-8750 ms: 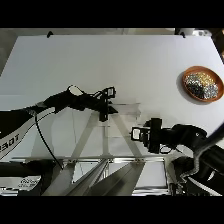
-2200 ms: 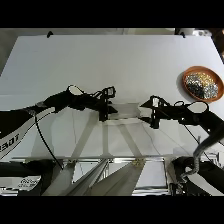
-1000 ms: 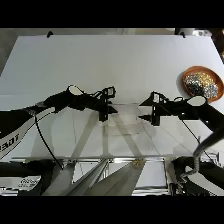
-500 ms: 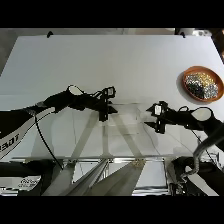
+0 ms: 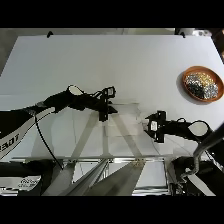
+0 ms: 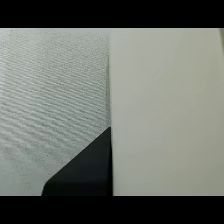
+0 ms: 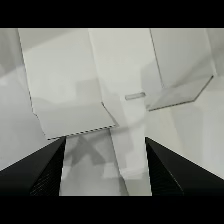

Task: Fold the box and place the chain.

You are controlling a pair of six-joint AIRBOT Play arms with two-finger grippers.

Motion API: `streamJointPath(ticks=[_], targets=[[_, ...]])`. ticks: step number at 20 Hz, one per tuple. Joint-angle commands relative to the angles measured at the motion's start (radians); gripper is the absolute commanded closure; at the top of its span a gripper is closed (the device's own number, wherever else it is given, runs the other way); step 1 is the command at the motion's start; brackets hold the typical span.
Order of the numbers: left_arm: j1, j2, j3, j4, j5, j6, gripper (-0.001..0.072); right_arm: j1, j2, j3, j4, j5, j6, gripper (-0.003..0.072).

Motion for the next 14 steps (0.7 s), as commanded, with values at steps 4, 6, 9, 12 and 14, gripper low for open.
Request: streamJointPath(ticks=[4, 6, 9, 12, 14], targets=[[-0.001, 0.000, 0.000, 0.000, 0.000, 0.000, 0.0699, 0.018, 0.005, -0.018, -0.032, -0.038, 0.000, 0.0129], [0.000, -0.001, 0.000, 0.000, 0.001, 0.000, 0.0699, -0.018, 0.005, -0.018, -0.029, -0.035, 0.000, 0.0129], [-0.001, 0.000, 0.000, 0.000, 0.000, 0.000, 0.0699, -0.028, 0.005, -0.020, -0.059, 0.013, 0.000, 0.0129], [-0.001, -0.001, 0.000, 0.000, 0.000, 0.000, 0.0699, -0.027, 0.005, -0.020, -0.059, 0.022, 0.002, 0.0129], [0.000, -0.001, 0.000, 0.000, 0.001, 0.000, 0.0699, -0.012, 0.005, -0.023, -0.061, 0.046, 0.005, 0.0129]])
